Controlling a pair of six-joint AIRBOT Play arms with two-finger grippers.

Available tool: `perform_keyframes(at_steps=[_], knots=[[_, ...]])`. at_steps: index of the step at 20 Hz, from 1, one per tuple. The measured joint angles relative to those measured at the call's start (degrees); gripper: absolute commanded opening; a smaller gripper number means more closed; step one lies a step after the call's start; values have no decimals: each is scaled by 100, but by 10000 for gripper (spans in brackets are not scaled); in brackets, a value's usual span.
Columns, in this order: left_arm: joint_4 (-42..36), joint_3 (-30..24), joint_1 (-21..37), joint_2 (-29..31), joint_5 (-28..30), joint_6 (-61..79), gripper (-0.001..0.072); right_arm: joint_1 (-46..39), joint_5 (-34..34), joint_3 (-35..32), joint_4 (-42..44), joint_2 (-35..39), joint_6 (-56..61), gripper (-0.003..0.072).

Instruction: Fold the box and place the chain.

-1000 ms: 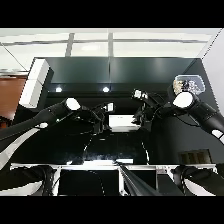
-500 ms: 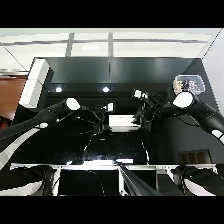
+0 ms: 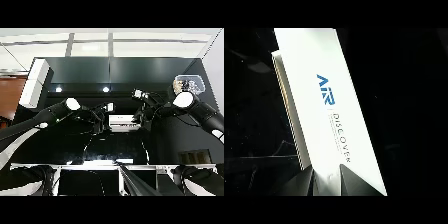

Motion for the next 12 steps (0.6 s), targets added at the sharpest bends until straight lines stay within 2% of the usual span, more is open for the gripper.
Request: perform_keyframes(at_steps=[3,5,12], knots=[[0,0,0,0,0,0,402,0,9,0,-2,0,0,136],[0,0,0,0,0,0,402,0,50,0,-7,0,2,212],[0,0,-2,0,-11,9,402,0,278,0,-120,-2,7,212]])
